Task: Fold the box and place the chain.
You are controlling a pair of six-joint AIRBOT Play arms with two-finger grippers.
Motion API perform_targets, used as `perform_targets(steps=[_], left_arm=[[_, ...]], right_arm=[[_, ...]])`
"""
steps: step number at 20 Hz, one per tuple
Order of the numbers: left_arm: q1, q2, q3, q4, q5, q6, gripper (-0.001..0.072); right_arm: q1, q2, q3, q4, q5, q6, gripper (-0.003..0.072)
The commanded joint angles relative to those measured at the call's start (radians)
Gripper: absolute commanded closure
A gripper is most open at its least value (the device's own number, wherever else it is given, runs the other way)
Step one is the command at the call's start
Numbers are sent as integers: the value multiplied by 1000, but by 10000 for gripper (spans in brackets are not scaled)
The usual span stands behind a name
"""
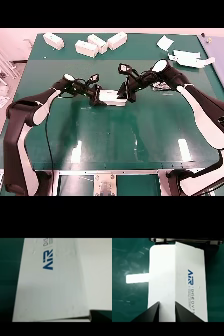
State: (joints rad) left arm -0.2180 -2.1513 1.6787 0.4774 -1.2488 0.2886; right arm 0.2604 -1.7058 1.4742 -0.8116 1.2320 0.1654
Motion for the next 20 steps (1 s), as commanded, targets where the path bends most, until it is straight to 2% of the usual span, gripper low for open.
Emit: perform_targets(steps=[1, 6, 7, 8, 13, 17, 18, 20], left_arm=[[1, 1, 1, 0, 1, 0, 118], [1, 1, 1, 0, 0, 0, 118], [1, 1, 1, 0, 0, 0, 118], [1, 1, 1, 0, 0, 0, 117], [1, 1, 1, 0, 0, 0, 118], [1, 1, 1, 0, 0, 0, 118], [1, 1, 1, 0, 0, 0, 118], [1, 1, 1, 0, 0, 0, 118]], right_arm=[[5, -6, 1, 8, 17, 6, 471], [5, -35, 1, 6, -7, 5, 475], [5, -35, 1, 0, -19, 0, 552], [5, -35, 1, 0, -28, -2, 561], [5, -35, 9, -1, -39, -2, 483], [6, -35, 15, -1, -50, -3, 481], [8, -35, 16, -8, -50, -2, 429], [13, -35, 16, -31, -49, -2, 406]])
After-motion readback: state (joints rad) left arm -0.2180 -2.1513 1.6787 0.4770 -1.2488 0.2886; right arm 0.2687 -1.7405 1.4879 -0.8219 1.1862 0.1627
